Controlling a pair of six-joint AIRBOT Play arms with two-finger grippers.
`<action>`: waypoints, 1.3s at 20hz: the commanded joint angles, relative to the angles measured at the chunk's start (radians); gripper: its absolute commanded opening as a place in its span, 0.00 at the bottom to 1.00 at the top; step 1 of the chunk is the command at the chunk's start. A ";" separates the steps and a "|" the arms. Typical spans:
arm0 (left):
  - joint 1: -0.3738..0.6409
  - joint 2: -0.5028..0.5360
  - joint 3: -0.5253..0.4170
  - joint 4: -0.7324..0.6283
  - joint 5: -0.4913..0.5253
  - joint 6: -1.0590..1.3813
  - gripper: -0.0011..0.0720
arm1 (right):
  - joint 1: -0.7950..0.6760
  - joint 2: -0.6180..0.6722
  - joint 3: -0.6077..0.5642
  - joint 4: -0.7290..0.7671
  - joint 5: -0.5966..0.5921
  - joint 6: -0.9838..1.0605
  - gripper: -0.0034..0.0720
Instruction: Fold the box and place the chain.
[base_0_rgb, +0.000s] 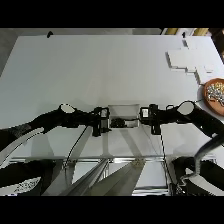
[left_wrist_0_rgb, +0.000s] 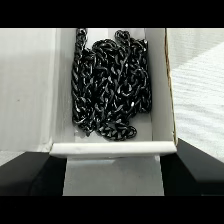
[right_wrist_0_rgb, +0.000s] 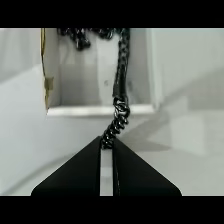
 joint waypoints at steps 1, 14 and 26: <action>0.000 0.000 0.000 0.000 0.000 0.000 0.11 | 0.001 0.048 0.000 -0.140 0.038 0.355 0.07; 0.000 0.000 0.000 0.000 0.000 0.000 0.11 | 0.162 0.282 -0.001 0.463 0.023 0.319 0.07; 0.000 0.000 0.000 0.000 0.000 0.000 0.11 | 0.352 0.130 0.024 0.320 -0.228 0.298 0.44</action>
